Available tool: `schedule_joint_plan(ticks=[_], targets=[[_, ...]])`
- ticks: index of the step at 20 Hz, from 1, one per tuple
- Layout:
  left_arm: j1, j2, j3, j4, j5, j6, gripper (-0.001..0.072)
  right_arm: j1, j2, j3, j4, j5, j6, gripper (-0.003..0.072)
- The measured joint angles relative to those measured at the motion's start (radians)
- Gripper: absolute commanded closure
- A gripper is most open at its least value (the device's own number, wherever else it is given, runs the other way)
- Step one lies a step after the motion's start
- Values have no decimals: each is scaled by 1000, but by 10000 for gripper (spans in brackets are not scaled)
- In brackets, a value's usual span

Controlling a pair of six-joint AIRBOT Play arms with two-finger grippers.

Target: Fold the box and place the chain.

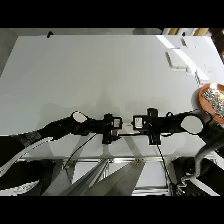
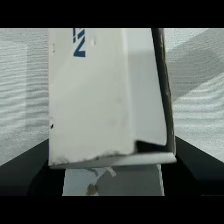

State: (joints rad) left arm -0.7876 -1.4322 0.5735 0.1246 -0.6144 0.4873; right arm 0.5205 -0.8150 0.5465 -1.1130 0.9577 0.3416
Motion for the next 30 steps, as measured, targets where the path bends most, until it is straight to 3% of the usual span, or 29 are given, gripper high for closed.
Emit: schedule_joint_plan(ticks=[9, 11, 18, 20, 23, 24, 30], targets=[[0, 0, 0, 3, -2, 2, 437, 0, 0, -42, 29, -22, 2, 476], [0, 0, 0, 5, -3, 5, 437, 0, 0, -51, 44, -23, 2, 325], [0, 0, 0, 5, -5, 5, 437, 0, 24, -48, 116, 0, -1, 322], [0, 0, 0, 5, -5, 3, 437, 0, 37, -43, 142, 24, -1, 352], [0, 0, 0, 4, -5, 3, 437, 0, 46, -40, 167, 47, -1, 615], [0, 0, 0, 4, -4, 3, 437, 0, 47, -40, 171, 49, -1, 647], [0, 0, 0, 3, -4, 2, 437, 0, 45, -41, 183, 2, -1, 648]])
